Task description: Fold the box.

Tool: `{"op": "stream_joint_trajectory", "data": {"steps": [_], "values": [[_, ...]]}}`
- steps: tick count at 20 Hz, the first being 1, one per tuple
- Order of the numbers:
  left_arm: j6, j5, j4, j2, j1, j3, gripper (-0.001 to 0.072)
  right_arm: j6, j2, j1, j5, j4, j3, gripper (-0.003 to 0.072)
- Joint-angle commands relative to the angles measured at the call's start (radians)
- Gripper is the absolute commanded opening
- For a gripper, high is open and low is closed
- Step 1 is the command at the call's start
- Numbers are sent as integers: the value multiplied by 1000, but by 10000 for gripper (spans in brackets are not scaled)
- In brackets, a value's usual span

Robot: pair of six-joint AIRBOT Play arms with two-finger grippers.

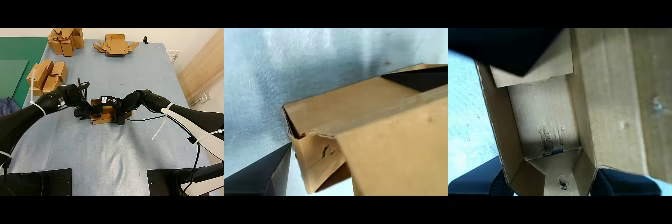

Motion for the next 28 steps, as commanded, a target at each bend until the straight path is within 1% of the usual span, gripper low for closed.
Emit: {"op": "stream_joint_trajectory", "data": {"steps": [1,3,5,7,8,9,10,11,12,13,15,19,21,22,23,24,26,28], "values": [[-219,13,175,-32,-69,20,536,0,-1,0,2,1,0,589],[-253,-2,190,-61,-70,55,506,0,-1,0,2,0,0,589],[-258,-40,205,-84,-71,95,458,0,-1,0,2,0,0,589],[-258,-70,214,-99,-71,131,445,0,-1,0,2,0,0,589],[-257,-77,217,-100,-70,140,348,0,-1,0,2,0,0,589],[-257,-78,219,-100,-70,144,342,0,-1,0,2,0,0,589],[-257,-78,219,-100,-70,145,305,0,-1,0,2,0,0,589],[-240,-76,217,-100,-71,145,31,0,-1,0,2,0,0,589],[-206,-68,200,-100,-74,145,15,0,-1,0,2,0,0,589],[-187,-55,183,-100,-75,145,15,0,-1,0,2,0,0,577],[-180,-35,174,-100,-84,145,14,0,-1,0,2,0,0,534],[-157,-39,178,-100,-86,147,18,0,-1,0,0,0,0,534],[-141,-69,183,-100,-84,147,20,0,-1,0,0,0,0,534],[-140,-91,194,-100,-84,147,248,0,-1,0,0,0,0,535],[-141,-117,209,-100,-85,147,634,0,-1,0,-1,0,0,535],[-141,-136,222,-99,-83,147,656,0,-1,0,-1,0,0,535],[-141,-156,239,-99,-73,147,656,0,-1,0,-1,0,0,534],[-150,-152,261,-99,-63,147,656,0,-1,0,-2,0,0,534]]}}
